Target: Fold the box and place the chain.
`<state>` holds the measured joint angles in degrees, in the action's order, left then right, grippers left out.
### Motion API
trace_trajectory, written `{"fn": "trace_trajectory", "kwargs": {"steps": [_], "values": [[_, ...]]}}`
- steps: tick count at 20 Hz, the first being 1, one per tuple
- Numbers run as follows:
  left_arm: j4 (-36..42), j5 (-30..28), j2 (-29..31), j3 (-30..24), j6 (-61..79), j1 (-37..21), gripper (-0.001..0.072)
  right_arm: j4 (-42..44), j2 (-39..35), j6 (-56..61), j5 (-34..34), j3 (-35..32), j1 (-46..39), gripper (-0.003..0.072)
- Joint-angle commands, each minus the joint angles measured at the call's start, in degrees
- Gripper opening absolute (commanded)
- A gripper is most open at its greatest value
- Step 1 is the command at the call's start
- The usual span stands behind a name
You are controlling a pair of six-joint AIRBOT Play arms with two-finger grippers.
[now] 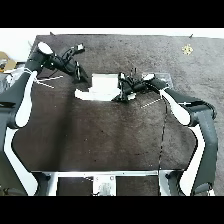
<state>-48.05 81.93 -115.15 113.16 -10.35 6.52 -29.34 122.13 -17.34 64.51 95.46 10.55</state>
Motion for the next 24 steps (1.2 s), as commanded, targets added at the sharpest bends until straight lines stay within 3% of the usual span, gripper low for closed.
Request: {"fn": "trace_trajectory", "kwargs": {"steps": [1, 4, 9, 16, 24], "values": [[-4.24, 0.0, 0.42, -4.7, 9.18, 0.07, 0.0701, 0.02, -0.02, 0.02, -0.02, 0.0, 0.04, 0.0444], [-2.05, -4.5, 0.42, -10.27, 13.57, 0.11, 0.0701, 0.02, -0.02, 0.02, -0.02, 0.02, 0.04, 0.0444], [-0.22, -5.97, 0.42, -15.43, 16.87, 0.98, 0.0701, 0.02, -0.02, 0.02, 0.0, 0.0, 0.04, 0.0444], [-1.75, -13.55, 0.2, -16.22, 16.85, 3.74, 0.07, 0.02, -0.02, 0.02, 0.0, 0.0, 0.04, 0.0444], [-2.36, -14.03, 0.2, -16.22, 16.85, 3.72, 0.07, 0.02, -0.02, 0.02, -0.02, 0.0, 0.04, 0.0444]]}}
